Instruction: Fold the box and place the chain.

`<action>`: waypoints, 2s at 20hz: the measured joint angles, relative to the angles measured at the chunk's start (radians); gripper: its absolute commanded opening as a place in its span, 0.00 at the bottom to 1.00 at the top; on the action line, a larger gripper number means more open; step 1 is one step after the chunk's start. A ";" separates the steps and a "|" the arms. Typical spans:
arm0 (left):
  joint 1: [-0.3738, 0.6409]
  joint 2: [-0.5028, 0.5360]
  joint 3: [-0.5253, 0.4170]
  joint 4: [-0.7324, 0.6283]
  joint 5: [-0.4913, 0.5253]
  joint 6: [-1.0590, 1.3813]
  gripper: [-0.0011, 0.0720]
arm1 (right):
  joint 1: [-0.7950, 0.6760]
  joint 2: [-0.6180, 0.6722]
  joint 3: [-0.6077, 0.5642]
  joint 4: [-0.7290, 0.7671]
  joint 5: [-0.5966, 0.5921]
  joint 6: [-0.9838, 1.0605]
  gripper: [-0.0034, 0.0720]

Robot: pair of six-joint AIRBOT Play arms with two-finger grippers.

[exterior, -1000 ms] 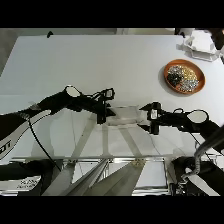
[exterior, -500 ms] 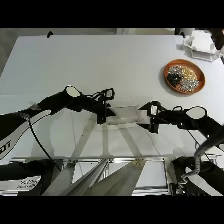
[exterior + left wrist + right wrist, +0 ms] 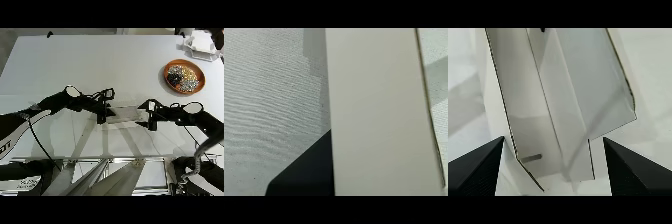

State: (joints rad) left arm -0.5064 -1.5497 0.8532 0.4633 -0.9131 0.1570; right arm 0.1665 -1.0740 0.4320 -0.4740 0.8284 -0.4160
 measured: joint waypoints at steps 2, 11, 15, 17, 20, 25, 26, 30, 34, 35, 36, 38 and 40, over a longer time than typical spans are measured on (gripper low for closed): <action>0.000 0.000 0.000 0.000 0.000 0.000 0.03 | 0.000 -0.010 0.001 0.000 0.006 0.000 0.96; 0.000 0.000 0.000 0.000 -0.002 0.000 0.03 | 0.000 -0.024 0.002 -0.035 0.045 0.016 0.96; 0.000 0.000 0.000 0.000 -0.001 0.000 0.03 | 0.000 -0.028 0.002 -0.046 0.050 0.020 0.96; 0.000 0.000 0.000 0.000 -0.002 0.000 0.03 | 0.006 -0.035 0.002 -0.048 0.048 0.022 0.96; 0.000 0.000 0.000 0.001 -0.003 0.000 0.03 | 0.027 -0.055 0.002 -0.042 0.041 0.005 0.96; 0.000 0.000 0.000 0.001 -0.003 0.000 0.03 | 0.043 -0.083 0.002 -0.025 0.031 -0.022 0.96; 0.000 0.000 0.000 0.001 -0.002 0.000 0.03 | 0.043 -0.088 0.002 -0.022 0.031 -0.025 0.96; 0.000 0.000 0.000 0.001 -0.002 0.000 0.03 | 0.045 -0.110 0.006 -0.018 0.030 -0.036 0.96; 0.000 0.000 0.000 0.000 0.000 0.000 0.03 | 0.045 -0.119 0.013 -0.015 0.028 -0.041 0.93; 0.000 0.000 0.000 0.000 0.000 0.000 0.03 | 0.045 -0.121 0.014 -0.014 0.027 -0.041 0.93; 0.000 0.000 0.000 0.000 0.000 0.000 0.03 | 0.046 -0.121 0.014 -0.014 0.026 -0.041 0.93; 0.000 0.000 0.000 0.000 0.000 0.000 0.03 | 0.046 -0.122 0.015 -0.013 0.025 -0.042 0.93; 0.000 0.000 0.000 0.000 0.001 0.000 0.03 | 0.046 -0.125 0.016 -0.011 0.024 -0.043 0.93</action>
State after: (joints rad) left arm -0.5064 -1.5497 0.8532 0.4637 -0.9123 0.1566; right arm 0.2127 -1.1992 0.4480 -0.4854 0.8520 -0.4587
